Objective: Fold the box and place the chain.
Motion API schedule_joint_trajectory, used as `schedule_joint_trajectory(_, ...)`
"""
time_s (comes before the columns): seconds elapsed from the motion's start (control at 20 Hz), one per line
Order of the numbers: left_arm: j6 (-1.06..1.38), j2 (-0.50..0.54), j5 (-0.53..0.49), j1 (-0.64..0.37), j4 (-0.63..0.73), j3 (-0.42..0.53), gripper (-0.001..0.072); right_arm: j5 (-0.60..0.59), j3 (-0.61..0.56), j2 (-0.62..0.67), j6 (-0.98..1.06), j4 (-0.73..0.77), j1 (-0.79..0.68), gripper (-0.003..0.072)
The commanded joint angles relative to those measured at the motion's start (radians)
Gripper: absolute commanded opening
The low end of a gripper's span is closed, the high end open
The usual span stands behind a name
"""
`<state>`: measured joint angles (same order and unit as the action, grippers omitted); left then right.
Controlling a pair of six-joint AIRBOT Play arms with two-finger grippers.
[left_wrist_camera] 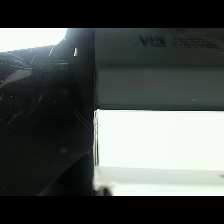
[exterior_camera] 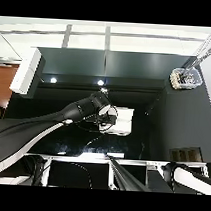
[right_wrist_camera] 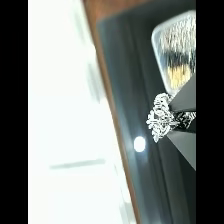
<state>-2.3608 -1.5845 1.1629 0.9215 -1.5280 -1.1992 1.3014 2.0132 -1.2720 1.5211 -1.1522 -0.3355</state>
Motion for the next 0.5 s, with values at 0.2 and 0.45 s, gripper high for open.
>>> schedule_joint_trajectory(0.2,0.0,0.0,-0.002,-0.001,0.0,-0.001,0.0025,0.098,-0.181,0.227,-0.124,0.314,0.031,0.0002)
schedule_joint_trajectory(0.45,0.0,0.0,-0.002,-0.001,0.0,-0.001,0.0025,0.282,-0.28,0.295,-0.188,0.314,0.224,0.0002)
